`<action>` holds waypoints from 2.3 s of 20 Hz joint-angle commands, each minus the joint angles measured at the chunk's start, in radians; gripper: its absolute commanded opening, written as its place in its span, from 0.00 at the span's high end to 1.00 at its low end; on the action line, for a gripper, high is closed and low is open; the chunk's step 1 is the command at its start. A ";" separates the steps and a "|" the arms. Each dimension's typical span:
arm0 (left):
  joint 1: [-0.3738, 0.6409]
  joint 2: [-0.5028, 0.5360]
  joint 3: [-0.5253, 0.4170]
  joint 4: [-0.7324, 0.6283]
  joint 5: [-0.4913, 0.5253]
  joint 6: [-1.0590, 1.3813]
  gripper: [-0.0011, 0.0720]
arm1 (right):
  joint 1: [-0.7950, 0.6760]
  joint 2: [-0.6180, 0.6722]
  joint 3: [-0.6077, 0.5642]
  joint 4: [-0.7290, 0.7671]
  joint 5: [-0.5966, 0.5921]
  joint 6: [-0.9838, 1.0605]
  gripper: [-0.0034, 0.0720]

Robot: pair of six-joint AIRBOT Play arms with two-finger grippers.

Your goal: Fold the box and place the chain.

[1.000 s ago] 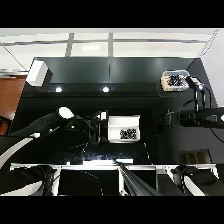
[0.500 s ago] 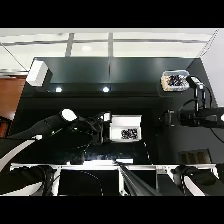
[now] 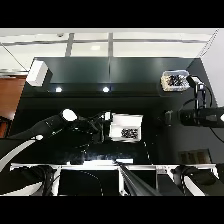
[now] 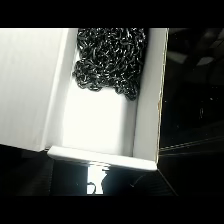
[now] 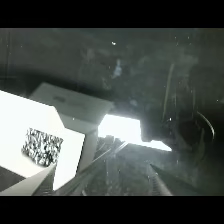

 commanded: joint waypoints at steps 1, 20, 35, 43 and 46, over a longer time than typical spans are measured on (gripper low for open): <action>-0.001 -0.001 0.000 0.003 -0.013 0.013 0.54 | 0.003 -0.020 0.000 0.051 -0.082 -0.058 0.00; 0.000 -0.001 0.000 0.003 0.026 -0.025 0.54 | 0.002 -0.446 0.066 0.465 0.089 -1.082 0.00; 0.000 -0.001 0.000 0.003 0.026 -0.025 0.54 | 0.138 -0.370 -0.034 0.377 -0.067 -1.183 0.00; 0.000 -0.001 0.000 0.003 0.026 -0.025 0.54 | 0.144 -0.351 -0.034 0.372 -0.037 -1.183 0.30; 0.000 -0.001 0.000 0.003 0.026 -0.025 0.54 | 0.144 -0.350 -0.034 0.372 -0.028 -1.183 0.30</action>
